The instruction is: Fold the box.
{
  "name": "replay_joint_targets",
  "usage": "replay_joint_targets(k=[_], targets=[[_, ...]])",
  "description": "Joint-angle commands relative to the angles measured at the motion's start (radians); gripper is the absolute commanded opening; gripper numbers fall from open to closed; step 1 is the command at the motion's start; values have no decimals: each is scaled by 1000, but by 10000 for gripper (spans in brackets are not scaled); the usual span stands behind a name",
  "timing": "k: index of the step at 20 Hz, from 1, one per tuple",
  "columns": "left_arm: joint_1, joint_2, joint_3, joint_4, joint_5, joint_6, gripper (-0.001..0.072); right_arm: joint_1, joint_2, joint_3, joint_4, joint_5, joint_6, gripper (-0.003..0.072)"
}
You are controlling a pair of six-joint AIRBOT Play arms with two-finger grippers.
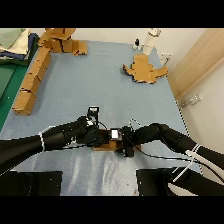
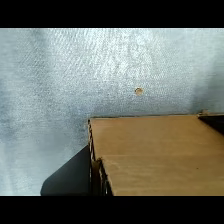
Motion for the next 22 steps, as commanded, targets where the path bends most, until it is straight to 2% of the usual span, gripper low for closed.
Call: replay_joint_targets(k=[1,2,3,4,5,9,15,20,21,22], targets=[[0,0,1,-21,17,0,13,0,0,0,2,-1,-2,497],[0,0,2,-22,17,1,14,0,0,0,2,0,-2,497],[0,2,1,-31,17,3,57,0,0,0,1,0,-2,497],[0,5,3,-40,16,4,402,0,0,0,2,-1,-2,497],[0,12,6,-47,15,4,671,0,0,0,2,-1,-2,497],[2,72,11,-34,-51,5,669,0,0,0,2,-1,-2,497],[10,200,11,-12,-263,21,669,0,0,0,2,-1,-2,497],[10,366,10,-12,-446,55,666,0,0,0,2,-1,-2,497],[10,398,10,-9,-483,63,551,0,0,0,2,0,-2,497],[10,429,8,-2,-520,99,238,0,0,0,2,0,-2,497]])
